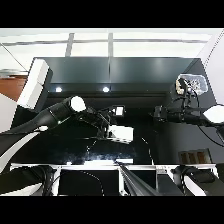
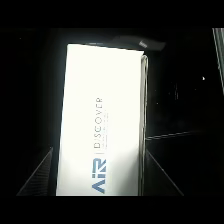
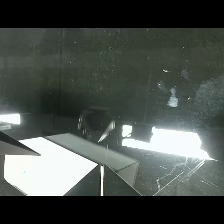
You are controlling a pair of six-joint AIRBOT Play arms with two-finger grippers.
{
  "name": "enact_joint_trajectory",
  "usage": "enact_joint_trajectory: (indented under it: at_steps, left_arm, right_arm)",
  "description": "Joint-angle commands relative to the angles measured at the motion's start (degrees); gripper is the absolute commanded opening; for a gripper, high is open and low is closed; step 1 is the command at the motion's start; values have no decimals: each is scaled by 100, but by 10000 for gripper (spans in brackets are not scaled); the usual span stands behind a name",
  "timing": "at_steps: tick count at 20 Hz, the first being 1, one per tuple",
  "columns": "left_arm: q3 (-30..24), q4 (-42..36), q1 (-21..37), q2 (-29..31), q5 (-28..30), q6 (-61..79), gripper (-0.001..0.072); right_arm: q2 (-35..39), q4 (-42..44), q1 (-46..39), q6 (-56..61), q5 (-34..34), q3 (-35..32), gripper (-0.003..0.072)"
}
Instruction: Fold the box and place the chain.
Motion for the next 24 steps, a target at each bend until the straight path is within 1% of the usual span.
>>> enact_joint_trajectory:
  at_steps: [1,4,7,12,16,19,21,24]
  left_arm:
    - [7,9,-46,7,-192,-87,717]
    - [4,258,-188,4,55,-90,718]
    - [2,278,-291,4,262,-87,718]
    - [4,374,-291,4,269,-127,718]
    - [7,658,-291,26,208,-645,718]
    - [7,872,-289,284,254,-855,718]
    - [7,883,-291,507,289,-863,719]
    - [-35,872,-367,557,302,-1158,718]
  right_arm:
    - [2,0,0,0,0,0,27]
    - [2,2,0,2,2,0,27]
    - [2,2,0,2,9,0,27]
    - [2,2,0,2,9,0,27]
    - [2,2,0,2,9,0,27]
    - [2,2,0,2,13,0,27]
    - [2,4,0,2,15,0,27]
    - [2,4,0,2,20,0,27]
